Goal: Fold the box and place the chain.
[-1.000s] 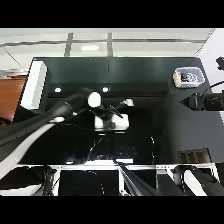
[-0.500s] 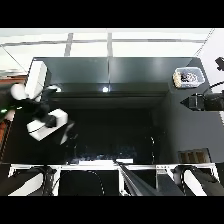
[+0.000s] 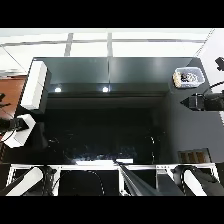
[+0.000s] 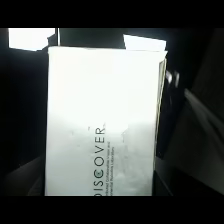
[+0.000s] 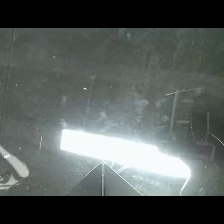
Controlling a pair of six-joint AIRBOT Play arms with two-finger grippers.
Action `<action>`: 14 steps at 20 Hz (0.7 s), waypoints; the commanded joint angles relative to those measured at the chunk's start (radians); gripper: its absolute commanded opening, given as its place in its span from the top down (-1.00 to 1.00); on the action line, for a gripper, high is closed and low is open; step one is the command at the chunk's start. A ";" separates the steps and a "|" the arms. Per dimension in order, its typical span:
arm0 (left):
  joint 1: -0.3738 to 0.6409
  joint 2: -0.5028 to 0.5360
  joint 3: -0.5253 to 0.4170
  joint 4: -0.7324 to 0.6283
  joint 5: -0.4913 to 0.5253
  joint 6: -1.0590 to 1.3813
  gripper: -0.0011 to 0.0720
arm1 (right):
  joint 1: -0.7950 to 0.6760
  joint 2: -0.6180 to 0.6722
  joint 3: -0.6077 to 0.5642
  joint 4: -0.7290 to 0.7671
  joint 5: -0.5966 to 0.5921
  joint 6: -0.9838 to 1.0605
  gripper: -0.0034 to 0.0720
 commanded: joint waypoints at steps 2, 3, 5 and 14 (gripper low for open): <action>0.035 -0.008 -0.033 -0.064 0.167 0.098 0.13 | 0.000 0.000 0.000 0.000 -0.013 0.003 0.87; 0.029 -0.010 -0.033 -0.064 0.179 0.119 0.13 | 0.000 0.000 0.000 0.000 -0.013 0.007 0.86; 0.028 -0.011 -0.033 -0.066 0.219 0.137 0.13 | 0.000 0.000 0.000 0.000 -0.013 0.026 0.87; 0.029 -0.077 -0.033 -0.263 0.331 0.315 0.18 | 0.000 0.000 0.000 0.006 -0.031 0.109 0.87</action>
